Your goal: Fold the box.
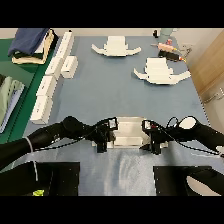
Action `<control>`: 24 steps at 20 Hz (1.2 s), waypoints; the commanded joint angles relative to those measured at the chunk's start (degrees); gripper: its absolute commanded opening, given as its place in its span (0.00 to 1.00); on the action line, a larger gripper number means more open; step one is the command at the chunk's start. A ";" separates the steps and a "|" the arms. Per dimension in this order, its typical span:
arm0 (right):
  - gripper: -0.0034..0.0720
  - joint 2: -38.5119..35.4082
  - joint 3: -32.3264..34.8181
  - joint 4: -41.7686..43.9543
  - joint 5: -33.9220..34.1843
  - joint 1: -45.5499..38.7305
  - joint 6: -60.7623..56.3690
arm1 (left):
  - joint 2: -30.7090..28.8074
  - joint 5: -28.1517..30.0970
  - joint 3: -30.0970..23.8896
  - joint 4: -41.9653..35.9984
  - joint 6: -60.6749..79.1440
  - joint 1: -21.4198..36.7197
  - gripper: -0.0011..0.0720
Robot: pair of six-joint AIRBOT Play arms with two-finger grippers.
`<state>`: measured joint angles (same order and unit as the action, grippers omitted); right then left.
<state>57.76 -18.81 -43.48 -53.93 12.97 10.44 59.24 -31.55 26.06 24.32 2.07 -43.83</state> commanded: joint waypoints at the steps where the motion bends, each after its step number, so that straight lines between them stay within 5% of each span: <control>1: 0.73 0.04 -0.04 -0.02 -0.02 -0.02 0.09 | -7.93 -0.55 0.00 15.63 -24.63 0.02 0.03; 7: 0.73 0.04 -0.04 -0.02 -0.02 -0.02 0.09 | -23.41 -15.43 0.02 47.47 -80.61 5.95 0.03; 13: 0.73 0.04 -0.04 -0.02 -0.02 -0.02 0.09 | -25.35 -26.47 -0.50 48.33 -102.62 21.11 0.04; 16: 0.73 0.04 -0.04 -0.02 -0.02 -0.02 0.09 | -21.84 -24.96 -3.37 38.95 -101.83 20.15 0.03; 24: 0.73 0.04 -0.04 -0.02 -0.02 -0.02 0.09 | -13.25 -4.79 -7.56 27.98 -101.98 5.09 0.03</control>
<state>57.76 -18.81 -43.51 -53.95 12.97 10.52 43.03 -43.75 19.14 56.80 -99.37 -34.46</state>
